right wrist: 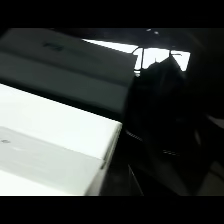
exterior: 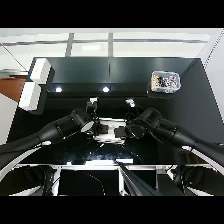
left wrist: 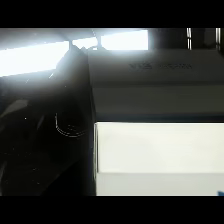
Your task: Fold the box and place the chain.
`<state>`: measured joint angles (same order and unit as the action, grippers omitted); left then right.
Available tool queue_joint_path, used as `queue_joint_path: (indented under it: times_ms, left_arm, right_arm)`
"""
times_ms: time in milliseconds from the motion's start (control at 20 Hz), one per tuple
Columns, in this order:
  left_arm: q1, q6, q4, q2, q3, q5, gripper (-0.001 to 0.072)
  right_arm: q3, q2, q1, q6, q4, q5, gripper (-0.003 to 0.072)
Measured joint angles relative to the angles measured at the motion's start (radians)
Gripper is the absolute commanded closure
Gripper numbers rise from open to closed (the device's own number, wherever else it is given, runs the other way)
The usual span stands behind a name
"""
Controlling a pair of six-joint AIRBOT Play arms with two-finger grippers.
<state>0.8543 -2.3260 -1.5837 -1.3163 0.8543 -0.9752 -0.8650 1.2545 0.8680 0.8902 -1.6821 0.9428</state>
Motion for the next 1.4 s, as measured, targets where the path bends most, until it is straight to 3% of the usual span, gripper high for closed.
queue_joint_path:
  times_ms: [300, 350, 850, 900, 1400]
  left_arm:
    - [0.0, -0.002, -0.005, 0.0, 0.0, 0.0, 0.0681]
    - [0.0, -0.002, -0.005, 0.0, 0.0, 0.0, 0.0681]
    - [0.0, 0.0, -0.005, 0.0, 0.0, -0.002, 0.0681]
    - [0.0, 0.0, -0.005, 0.0, 0.0, -0.003, 0.0681]
    - [0.0, 0.0, -0.005, 0.0, 0.0, -0.002, 0.0681]
  right_arm:
    - [-0.051, 0.042, 0.015, -0.037, 0.064, 0.068, 0.0329]
    - [-0.059, 0.048, 0.016, -0.039, 0.069, 0.073, 0.039]
    - [-0.092, 0.08, 0.019, -0.068, 0.07, 0.061, 0.0392]
    - [-0.092, 0.084, 0.021, -0.068, 0.063, 0.058, 0.0448]
    - [-0.094, 0.124, 0.039, -0.077, 0.043, 0.041, 0.045]
